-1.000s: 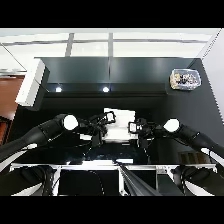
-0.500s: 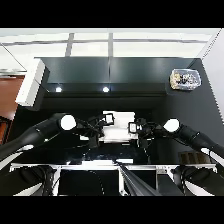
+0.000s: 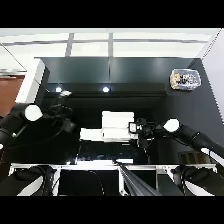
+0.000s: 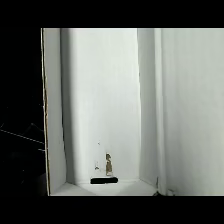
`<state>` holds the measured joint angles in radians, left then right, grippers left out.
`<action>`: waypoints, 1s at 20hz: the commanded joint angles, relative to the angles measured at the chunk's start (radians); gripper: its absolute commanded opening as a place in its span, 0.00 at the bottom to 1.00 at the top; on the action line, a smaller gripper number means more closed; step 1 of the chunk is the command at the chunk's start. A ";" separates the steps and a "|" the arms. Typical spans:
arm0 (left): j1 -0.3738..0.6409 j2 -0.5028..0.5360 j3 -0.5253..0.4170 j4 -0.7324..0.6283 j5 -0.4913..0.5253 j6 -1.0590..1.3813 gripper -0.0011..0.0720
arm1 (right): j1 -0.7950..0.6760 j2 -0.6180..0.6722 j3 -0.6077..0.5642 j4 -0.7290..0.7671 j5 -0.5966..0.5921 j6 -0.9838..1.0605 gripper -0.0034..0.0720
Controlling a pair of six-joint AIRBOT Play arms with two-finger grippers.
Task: Fold the box and place the chain.
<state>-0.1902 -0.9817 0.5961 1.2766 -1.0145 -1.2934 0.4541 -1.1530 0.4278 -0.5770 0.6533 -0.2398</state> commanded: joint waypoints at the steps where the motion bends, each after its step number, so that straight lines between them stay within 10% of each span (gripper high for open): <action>1: 0.213 -0.029 -0.081 -0.193 -0.041 -0.209 0.06 | 0.001 -0.001 0.000 0.000 0.001 0.000 0.41; 5: 0.304 -0.158 -0.196 -0.626 -0.087 0.072 0.06 | 0.001 -0.001 0.000 0.000 0.001 0.000 0.41; 15: 0.063 -0.346 -0.198 -0.947 -0.134 0.497 0.07 | 0.001 -0.001 0.000 0.000 0.001 0.000 0.41; 18: 0.032 -0.343 -0.166 -0.945 -0.155 0.502 0.50 | 0.001 -0.001 0.000 0.000 0.001 0.000 0.41; 20: 0.036 -0.343 -0.140 -0.945 -0.171 0.501 1.00 | 0.001 -0.001 0.000 0.000 0.001 0.000 0.41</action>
<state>-0.1345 -1.3216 0.4286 0.3573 -1.1599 -0.8295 0.4541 -1.1530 0.4278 -0.5770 0.6537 -0.2398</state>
